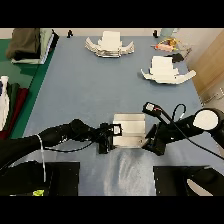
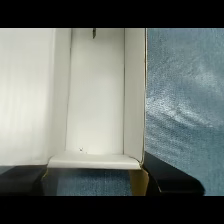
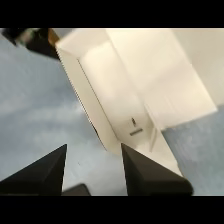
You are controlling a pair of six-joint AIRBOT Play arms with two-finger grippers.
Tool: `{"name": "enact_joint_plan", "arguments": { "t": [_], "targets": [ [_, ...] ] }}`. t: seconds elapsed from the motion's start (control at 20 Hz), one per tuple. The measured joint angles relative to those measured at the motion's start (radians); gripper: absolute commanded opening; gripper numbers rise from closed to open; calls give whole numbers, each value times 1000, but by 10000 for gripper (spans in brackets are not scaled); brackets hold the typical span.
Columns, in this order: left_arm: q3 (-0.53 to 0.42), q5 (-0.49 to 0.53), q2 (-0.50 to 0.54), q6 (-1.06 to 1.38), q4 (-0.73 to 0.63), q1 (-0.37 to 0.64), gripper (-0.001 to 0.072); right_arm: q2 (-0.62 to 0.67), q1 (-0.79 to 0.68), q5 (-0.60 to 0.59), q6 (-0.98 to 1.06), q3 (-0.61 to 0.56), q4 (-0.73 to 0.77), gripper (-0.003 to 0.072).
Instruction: Fold the box.
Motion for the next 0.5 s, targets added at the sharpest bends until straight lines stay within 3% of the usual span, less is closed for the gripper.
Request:
{"name": "enact_joint_plan", "arguments": {
  "t": [0.25,0.5],
  "targets": [
    [0,0,0,0,0,0,427,41,-1,-91,-161,-83,-178,539],
    [0,-1,0,0,0,0,427,-10,-1,-233,-335,-142,-162,539]
  ]
}}
